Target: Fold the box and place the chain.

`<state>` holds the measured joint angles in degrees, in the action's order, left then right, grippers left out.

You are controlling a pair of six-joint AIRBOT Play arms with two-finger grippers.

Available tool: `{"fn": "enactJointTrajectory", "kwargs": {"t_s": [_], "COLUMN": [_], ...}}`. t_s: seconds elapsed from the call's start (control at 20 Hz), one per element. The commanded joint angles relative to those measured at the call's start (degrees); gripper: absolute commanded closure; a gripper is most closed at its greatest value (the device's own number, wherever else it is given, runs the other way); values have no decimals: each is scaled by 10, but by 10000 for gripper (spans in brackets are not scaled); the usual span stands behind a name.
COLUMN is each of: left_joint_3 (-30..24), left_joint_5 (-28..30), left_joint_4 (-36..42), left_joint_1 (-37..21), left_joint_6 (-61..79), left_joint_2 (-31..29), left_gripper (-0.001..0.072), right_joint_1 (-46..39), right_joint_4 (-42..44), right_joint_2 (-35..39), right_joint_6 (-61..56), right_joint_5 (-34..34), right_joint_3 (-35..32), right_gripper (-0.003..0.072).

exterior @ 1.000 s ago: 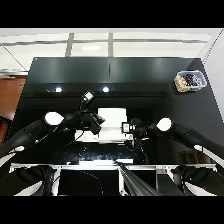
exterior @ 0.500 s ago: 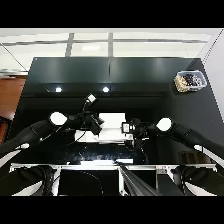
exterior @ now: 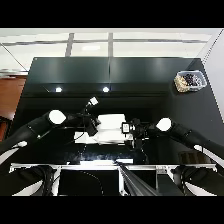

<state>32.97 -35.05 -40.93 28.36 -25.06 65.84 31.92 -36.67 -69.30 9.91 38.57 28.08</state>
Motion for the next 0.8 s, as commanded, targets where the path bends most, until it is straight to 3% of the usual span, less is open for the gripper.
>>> {"fn": "enactJointTrajectory", "kwargs": {"t_s": [0.0, 0.2, 0.25, 0.3, 0.35, 0.45, 0.6, 0.75], "left_joint_3": [28, 43, 43, 39, 30, 3, -38, -61], "left_joint_5": [-46, -206, -242, -266, -269, -268, -266, -164], "left_joint_4": [-29, -93, -98, -100, -115, -123, -112, -106], "left_joint_1": [-52, -155, -179, -199, -206, -199, -143, -64], "left_joint_6": [-1, -3, -3, 10, 44, 119, 246, 262], "left_joint_2": [-46, -122, -129, -129, -129, -125, -111, -102], "left_gripper": [677, 677, 612, 285, 3, 0, 1, 24], "right_joint_1": [0, 0, 0, 0, 0, 0, 0, 0], "right_joint_4": [0, 0, 1, 0, 0, 0, 0, 0], "right_joint_2": [0, 0, 0, 0, 0, 0, 0, 0], "right_joint_6": [0, 0, 0, 0, 0, 0, 0, 0], "right_joint_5": [0, 0, 0, 0, 0, 0, 0, 0], "right_joint_3": [0, 0, 0, 0, 0, 0, 0, 0], "right_gripper": [381, 381, 381, 381, 381, 381, 381, 381]}}
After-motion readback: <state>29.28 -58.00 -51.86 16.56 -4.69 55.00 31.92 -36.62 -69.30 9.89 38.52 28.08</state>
